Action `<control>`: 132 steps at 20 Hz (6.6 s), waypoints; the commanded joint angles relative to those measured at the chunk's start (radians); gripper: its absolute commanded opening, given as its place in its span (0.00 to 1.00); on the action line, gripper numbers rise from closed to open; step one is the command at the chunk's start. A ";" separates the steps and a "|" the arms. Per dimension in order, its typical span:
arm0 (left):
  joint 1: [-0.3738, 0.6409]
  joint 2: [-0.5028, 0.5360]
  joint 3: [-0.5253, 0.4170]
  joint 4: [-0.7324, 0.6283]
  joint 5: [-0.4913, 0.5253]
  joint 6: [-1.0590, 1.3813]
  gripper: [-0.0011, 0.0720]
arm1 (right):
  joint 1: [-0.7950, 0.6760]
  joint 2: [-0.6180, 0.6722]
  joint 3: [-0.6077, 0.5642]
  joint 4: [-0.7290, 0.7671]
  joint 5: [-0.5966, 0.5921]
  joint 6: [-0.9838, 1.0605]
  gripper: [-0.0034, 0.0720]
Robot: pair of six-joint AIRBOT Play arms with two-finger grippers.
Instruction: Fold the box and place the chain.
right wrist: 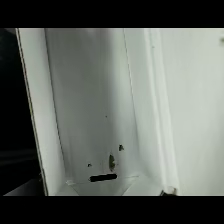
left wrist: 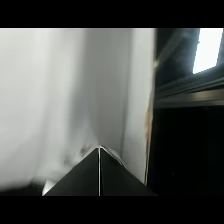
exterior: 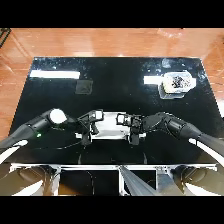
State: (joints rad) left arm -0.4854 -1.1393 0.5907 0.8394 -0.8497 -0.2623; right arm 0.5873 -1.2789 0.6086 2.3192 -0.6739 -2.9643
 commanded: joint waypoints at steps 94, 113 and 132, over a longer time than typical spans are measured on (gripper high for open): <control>-0.175 0.032 -0.042 0.199 0.165 -1.590 0.77 | 0.081 0.000 0.000 -0.079 0.089 0.028 0.44; -0.325 -0.014 0.124 0.679 -0.079 -2.116 0.70 | 0.082 0.000 0.000 -0.069 0.087 0.028 0.44; -0.357 -0.169 0.234 0.722 -0.146 -2.180 0.41 | 0.082 -0.001 0.000 -0.069 0.087 0.028 0.44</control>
State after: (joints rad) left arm -0.8406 -1.2881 0.8078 1.5589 -0.9848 -2.4409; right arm 0.6685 -1.2789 0.6086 2.2501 -0.5873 -2.9364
